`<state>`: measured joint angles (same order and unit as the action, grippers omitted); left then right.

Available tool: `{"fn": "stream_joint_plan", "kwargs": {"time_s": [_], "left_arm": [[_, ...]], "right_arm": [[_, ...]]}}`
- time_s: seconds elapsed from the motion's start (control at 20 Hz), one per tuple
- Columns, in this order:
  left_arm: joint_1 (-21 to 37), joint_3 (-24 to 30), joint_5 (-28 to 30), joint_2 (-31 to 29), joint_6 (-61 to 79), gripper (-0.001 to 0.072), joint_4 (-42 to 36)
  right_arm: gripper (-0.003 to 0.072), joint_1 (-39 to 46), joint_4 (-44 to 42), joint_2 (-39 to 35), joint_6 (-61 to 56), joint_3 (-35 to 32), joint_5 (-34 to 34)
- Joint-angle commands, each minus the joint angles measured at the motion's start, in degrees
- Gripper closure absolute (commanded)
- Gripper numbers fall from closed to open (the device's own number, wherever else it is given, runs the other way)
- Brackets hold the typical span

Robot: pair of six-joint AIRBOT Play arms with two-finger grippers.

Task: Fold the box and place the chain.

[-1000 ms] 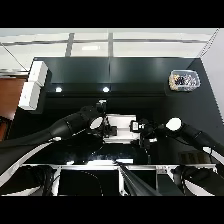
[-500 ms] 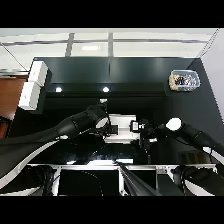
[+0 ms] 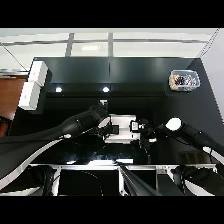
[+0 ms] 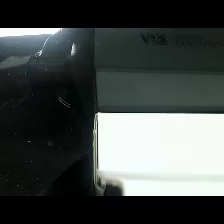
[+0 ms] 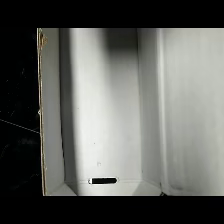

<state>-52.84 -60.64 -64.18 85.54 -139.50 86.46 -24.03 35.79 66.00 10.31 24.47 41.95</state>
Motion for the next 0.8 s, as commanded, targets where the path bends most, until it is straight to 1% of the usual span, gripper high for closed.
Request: {"fn": "stream_joint_plan", "kwargs": {"time_s": [0.0, 0.15, 0.2, 0.25, 0.3, 0.35, 0.75], "left_arm": [[0.0, -0.1, 0.1, 0.1, 0.0, 0.0683, -0.2], [0.0, -0.1, 0.1, 0.1, 0.0, 0.0683, -0.2], [0.0, -0.1, 0.1, 0.1, 0.0, 0.0669, -0.2], [0.0, -0.1, 0.0, 0.1, 0.0, 0.0539, -0.2], [0.0, -0.2, 0.0, 0.1, 0.0, 0.0377, -0.2], [0.0, -0.2, 0.0, 0.1, 0.0, 0.0306, -0.1], [0.0, -0.2, -0.4, 0.3, 0.0, 0.0305, 0.1]], "right_arm": [[0.0206, 0.0, 0.0, 0.0, 0.0, 0.0, 0.0], [0.0207, 0.0, 0.0, 0.0, 0.0, 0.0, 0.0], [0.0207, 0.0, 0.0, 0.0, 0.0, 0.0, 0.0], [0.0207, 0.0, 0.0, 0.0, 0.0, 0.0, 0.0], [0.0206, 0.0, 0.0, 0.0, 0.0, 0.0, 0.0], [0.0206, 0.0, 0.0, 0.0, 0.0, 0.0, 0.0], [0.0206, 0.0, 0.0, 0.0, 0.0, 0.0, 0.0]]}}
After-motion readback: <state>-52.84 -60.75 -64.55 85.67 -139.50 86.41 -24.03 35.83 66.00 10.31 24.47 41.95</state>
